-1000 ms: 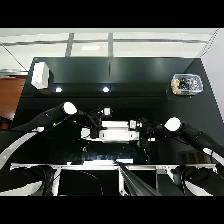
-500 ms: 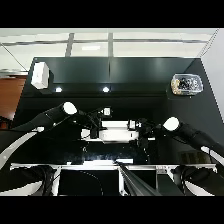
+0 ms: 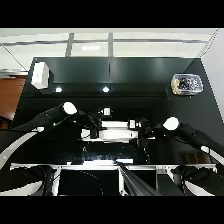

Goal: Fold the box and place the chain.

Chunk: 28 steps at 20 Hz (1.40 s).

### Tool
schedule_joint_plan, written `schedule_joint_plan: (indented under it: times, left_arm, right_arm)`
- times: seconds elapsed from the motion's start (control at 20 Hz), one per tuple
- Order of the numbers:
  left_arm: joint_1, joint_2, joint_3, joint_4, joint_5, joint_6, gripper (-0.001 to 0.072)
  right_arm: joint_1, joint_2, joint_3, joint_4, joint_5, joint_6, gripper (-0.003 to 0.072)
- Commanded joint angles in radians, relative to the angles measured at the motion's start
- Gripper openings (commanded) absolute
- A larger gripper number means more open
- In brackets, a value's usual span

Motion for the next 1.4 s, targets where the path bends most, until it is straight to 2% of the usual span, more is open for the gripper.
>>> schedule_joint_plan:
  times: [0.0,0.05,0.1,0.4,0.45,0.55,0.6,0.65,0.7,0.8,0.95,1.05,1.25,1.35]
  left_arm:
    - [0.001,0.001,0.01,0.01,-0.004,-0.06,0.0249]
    - [0.002,0.003,0.018,0.024,-0.011,-0.083,0.0456]
    - [0.002,0.009,0.032,0.056,-0.029,-0.116,0.0505]
    - [0.002,0.128,0.107,0.452,-0.235,-0.534,0.0502]
    - [0.002,0.158,0.107,0.503,-0.286,-0.618,0.0454]
    - [0.004,0.212,0.107,0.581,-0.43,-0.766,0.0021]
    - [0.006,0.228,0.106,0.588,-0.494,-0.817,0.0024]
    - [0.008,0.241,0.101,0.579,-0.525,-0.89,0.0024]
    - [0.007,0.252,0.093,0.566,-0.526,-0.946,0.0024]
    - [0.006,0.259,0.06,0.422,-0.486,-0.986,0.0024]
    - [0.006,0.259,-0.039,0.003,-0.369,-0.848,0.0024]
    - [0.007,0.259,-0.102,-0.216,-0.273,-0.726,0.0024]
    - [0.007,0.256,-0.153,-0.431,0.005,-0.568,0.0025]
    - [0.007,0.244,-0.153,-0.552,0.085,-0.475,0.0026]
  right_arm:
    - [0.001,0.0,-0.001,-0.002,0.002,-0.002,0.0537]
    - [0.001,0.0,-0.001,-0.002,0.002,-0.002,0.0537]
    - [0.001,0.0,-0.001,-0.002,0.002,-0.002,0.0537]
    - [0.001,0.0,-0.001,-0.002,0.007,-0.002,0.0537]
    - [0.001,0.0,-0.001,-0.002,0.007,-0.002,0.0537]
    - [0.001,0.0,-0.001,-0.002,0.007,-0.002,0.0524]
    - [0.001,0.0,-0.001,-0.002,0.008,-0.002,0.0391]
    - [0.001,0.0,-0.001,-0.002,0.007,-0.002,0.0315]
    - [0.001,0.0,-0.001,-0.002,0.007,-0.001,0.0309]
    - [0.001,0.0,-0.001,-0.002,0.007,-0.002,0.0309]
    - [0.001,0.0,-0.001,-0.002,0.007,-0.002,0.0309]
    - [0.001,0.0,-0.001,-0.002,0.007,-0.002,0.0309]
    - [0.001,0.0,-0.001,-0.002,0.01,-0.001,0.0309]
    - [0.001,0.0,-0.001,-0.002,0.01,-0.002,0.0309]
